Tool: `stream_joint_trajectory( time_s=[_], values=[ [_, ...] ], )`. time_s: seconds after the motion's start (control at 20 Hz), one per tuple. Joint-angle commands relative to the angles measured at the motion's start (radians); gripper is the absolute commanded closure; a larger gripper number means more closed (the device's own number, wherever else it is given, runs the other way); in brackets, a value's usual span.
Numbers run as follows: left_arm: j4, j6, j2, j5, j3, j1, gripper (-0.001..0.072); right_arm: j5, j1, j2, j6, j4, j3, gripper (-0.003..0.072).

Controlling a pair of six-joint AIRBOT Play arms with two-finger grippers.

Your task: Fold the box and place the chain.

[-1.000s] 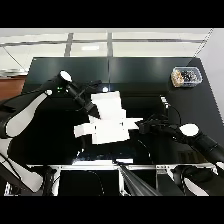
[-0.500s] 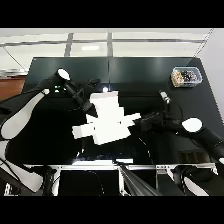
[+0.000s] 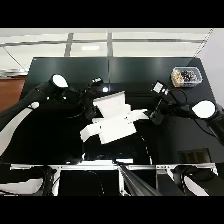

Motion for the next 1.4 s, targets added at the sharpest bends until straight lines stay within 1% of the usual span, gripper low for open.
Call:
stream_joint_trajectory(
  time_s=[0.0, 0.1, 0.2, 0.25, 0.35, 0.55, 0.7, 0.95, 1.15, 1.25, 1.35],
  values=[
    [0.063, 0.293, 0.027, 0.151, -0.038, -0.057, 0.0686, 0.048, -0.002, -0.019, -0.09, 0.028, -0.003, -0.0017],
    [0.116, 0.294, 0.022, 0.262, -0.037, -0.102, 0.0686, 0.08, -0.002, -0.021, -0.09, 0.037, -0.028, -0.0017],
    [0.152, 0.311, 0.019, 0.333, -0.037, -0.141, 0.0685, 0.135, 0.0, -0.021, -0.09, 0.053, -0.062, -0.0017],
    [0.15, 0.311, 0.016, 0.353, -0.037, -0.147, 0.0684, 0.143, 0.008, -0.021, -0.091, 0.054, -0.085, -0.0017],
    [0.144, 0.307, -0.005, 0.343, -0.038, -0.143, 0.0684, 0.112, 0.039, -0.022, -0.12, 0.054, -0.133, -0.0017],
    [0.154, 0.307, -0.04, 0.286, -0.037, -0.143, 0.0683, 0.016, 0.124, -0.022, -0.198, 0.054, -0.2, -0.0017],
    [0.155, 0.308, -0.054, 0.283, -0.037, -0.142, 0.0683, -0.002, 0.169, -0.031, -0.27, 0.051, -0.233, -0.0017],
    [0.154, 0.308, -0.054, 0.276, -0.037, -0.143, 0.0683, -0.071, 0.238, -0.07, -0.277, 0.104, -0.233, -0.0017],
    [0.154, 0.308, -0.054, 0.275, -0.037, -0.143, 0.0684, -0.247, 0.303, -0.103, -0.277, 0.138, -0.229, -0.0017],
    [0.154, 0.309, -0.054, 0.276, -0.037, -0.142, 0.0683, -0.242, 0.302, -0.103, -0.277, 0.129, -0.195, -0.0017],
    [0.154, 0.309, -0.054, 0.275, -0.037, -0.143, 0.0684, -0.194, 0.285, -0.103, -0.277, 0.09, -0.134, -0.0017]
  ],
)
